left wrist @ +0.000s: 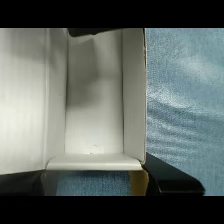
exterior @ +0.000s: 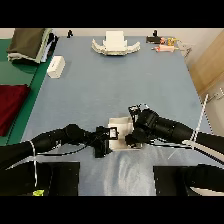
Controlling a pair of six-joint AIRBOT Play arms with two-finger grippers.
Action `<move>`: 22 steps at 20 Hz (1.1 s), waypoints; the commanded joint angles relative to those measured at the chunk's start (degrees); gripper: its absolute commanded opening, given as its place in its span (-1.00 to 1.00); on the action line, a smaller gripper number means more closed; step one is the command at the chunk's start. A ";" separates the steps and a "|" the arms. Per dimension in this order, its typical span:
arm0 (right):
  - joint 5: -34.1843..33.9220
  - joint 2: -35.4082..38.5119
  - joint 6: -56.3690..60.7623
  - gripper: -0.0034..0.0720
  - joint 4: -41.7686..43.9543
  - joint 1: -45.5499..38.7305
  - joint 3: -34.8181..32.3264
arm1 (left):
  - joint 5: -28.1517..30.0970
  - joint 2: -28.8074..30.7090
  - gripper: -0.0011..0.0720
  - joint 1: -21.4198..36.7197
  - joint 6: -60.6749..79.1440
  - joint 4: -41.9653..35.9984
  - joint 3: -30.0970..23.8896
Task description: Fold the box.
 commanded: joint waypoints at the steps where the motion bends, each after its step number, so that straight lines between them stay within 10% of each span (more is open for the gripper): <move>1: -0.92 0.02 -0.07 0.45 0.07 -0.02 0.04 | 0.00 0.02 0.31 0.02 -0.07 -0.04 0.04; 6: -0.92 0.02 -0.09 -0.91 0.11 0.00 0.04 | 0.00 0.02 0.31 0.02 -0.07 -0.02 0.04; 9: -0.90 0.02 -0.61 -0.90 0.17 0.00 0.04 | 0.00 0.02 0.31 0.02 -0.07 -0.04 0.04; 12: -1.36 0.04 -0.59 0.42 0.79 0.00 0.07 | 0.00 0.02 0.30 0.02 -0.07 -0.02 0.04; 20: -9.18 4.59 -1.57 0.44 -3.15 -0.15 7.87 | 0.00 0.02 0.31 0.02 -0.07 -0.02 0.04; 21: -11.02 5.84 -1.57 0.37 -5.62 -0.28 9.14 | 0.00 0.02 0.31 0.02 -0.07 -0.02 0.04; 22: -13.18 7.23 -1.70 -0.19 -7.34 -0.94 10.12 | 0.00 0.02 0.31 0.02 -0.07 -0.02 0.04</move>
